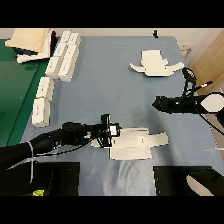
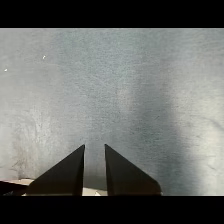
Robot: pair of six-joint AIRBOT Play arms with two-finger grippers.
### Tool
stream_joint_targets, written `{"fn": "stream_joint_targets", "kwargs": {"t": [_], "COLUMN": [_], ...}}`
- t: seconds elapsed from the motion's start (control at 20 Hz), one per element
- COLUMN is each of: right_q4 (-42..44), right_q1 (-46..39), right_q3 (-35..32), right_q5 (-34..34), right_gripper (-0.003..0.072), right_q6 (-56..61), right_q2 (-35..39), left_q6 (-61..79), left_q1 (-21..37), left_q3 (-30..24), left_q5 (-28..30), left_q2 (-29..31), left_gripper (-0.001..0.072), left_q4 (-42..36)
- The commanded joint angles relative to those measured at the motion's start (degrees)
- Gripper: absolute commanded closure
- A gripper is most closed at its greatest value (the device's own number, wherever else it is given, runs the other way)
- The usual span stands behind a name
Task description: Fold the box.
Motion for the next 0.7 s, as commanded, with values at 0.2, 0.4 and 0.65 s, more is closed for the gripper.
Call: {"fn": "stream_joint_targets", "kwargs": {"t": [0.2, 0.4, 0.65], "right_q4": [0.0, 0.0, 0.02], "right_q1": [0.04, 0.04, 0.04], "right_q3": [0.04, 0.04, 0.04], "right_q5": [-0.02, -0.02, -0.04], "right_gripper": [0.0492, 0.0492, 0.0492], "right_q6": [-1.09, -1.09, -1.11], "right_q2": [0.0, 0.0, 0.0], "left_q6": [-2.97, -6.73, -15.15], "left_q1": [-6.21, -6.91, -6.91], "left_q3": [-0.04, -0.04, -0.2], "left_q5": [5.14, 5.22, 3.21], "left_q2": [0.0, 0.79, 3.08], "left_gripper": [0.0697, 0.0696, 0.0696], "left_q4": [2.95, 2.95, 5.07]}}
